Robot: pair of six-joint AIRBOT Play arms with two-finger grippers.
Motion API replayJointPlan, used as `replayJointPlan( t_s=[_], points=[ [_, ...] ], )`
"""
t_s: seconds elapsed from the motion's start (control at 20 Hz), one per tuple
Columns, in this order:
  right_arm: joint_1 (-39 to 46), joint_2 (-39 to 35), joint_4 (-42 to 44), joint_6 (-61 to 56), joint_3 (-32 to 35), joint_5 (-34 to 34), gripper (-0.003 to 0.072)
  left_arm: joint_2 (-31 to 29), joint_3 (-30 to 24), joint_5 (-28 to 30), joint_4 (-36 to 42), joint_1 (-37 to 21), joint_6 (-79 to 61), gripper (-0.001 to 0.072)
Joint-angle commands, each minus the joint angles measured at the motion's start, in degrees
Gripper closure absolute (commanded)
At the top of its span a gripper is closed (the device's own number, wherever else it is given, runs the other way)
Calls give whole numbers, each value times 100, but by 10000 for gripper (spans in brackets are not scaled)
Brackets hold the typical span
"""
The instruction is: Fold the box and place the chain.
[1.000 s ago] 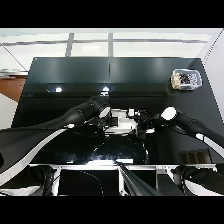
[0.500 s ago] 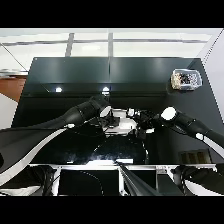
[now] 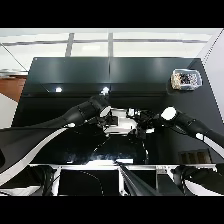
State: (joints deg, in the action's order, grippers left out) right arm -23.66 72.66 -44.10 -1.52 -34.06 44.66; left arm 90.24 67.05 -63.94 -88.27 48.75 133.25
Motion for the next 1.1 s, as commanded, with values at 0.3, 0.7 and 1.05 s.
replayJointPlan(
  t_s=[0.3,0.7,1.05],
  points=[
    [9,-640,-667,-778,0,280,-25,-136,-9,42,-459,26,142,682],
    [7,-894,-1296,-761,2,516,-17,-140,-286,369,-527,162,129,683],
    [7,-883,-872,-424,2,260,217,-138,-284,485,-400,155,111,682]
  ],
)
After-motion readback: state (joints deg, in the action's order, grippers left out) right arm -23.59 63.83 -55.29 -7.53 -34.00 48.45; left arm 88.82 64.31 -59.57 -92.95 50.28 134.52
